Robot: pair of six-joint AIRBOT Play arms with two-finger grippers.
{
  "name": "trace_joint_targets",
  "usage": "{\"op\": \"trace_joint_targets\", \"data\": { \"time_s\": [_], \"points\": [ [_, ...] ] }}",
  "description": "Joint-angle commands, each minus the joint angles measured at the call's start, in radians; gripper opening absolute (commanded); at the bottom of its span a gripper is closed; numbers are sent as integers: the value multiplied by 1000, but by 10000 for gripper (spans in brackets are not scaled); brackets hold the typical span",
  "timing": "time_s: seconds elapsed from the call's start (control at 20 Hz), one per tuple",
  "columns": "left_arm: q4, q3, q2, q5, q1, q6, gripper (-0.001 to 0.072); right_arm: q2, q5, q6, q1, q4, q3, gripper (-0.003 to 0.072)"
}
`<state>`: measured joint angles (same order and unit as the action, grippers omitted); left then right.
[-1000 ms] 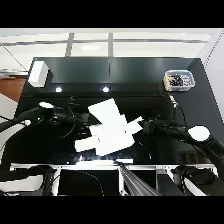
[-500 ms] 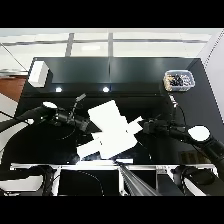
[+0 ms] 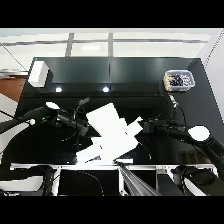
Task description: Fold the box and place the chain.
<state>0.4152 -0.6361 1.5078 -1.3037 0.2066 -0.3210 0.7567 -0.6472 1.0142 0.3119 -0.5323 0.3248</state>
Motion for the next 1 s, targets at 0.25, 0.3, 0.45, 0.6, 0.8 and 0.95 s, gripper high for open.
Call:
{"op": "trace_joint_targets", "data": {
  "time_s": [0.25, 0.3, 0.45, 0.6, 0.8, 0.95],
  "points": [
    [32, -22, 0, 13, 5, 0, 32, -1, -5, 0, -12, -8, 4, 720],
    [33, -37, 0, 13, 5, 0, 31, -2, -44, 0, -39, -58, 24, 710],
    [48, -102, -19, 13, 13, 5, 28, -14, -220, 15, -186, -359, 165, 710],
    [224, -182, -98, 78, 113, 87, 26, -25, -336, 6, -340, -675, 336, 710],
    [343, -187, -187, 294, 269, 245, 28, -22, -312, -30, -420, -921, 391, 709],
    [460, -187, -186, 431, 344, 311, 29, -2, -311, -31, -421, -817, 368, 709]
  ]
}}
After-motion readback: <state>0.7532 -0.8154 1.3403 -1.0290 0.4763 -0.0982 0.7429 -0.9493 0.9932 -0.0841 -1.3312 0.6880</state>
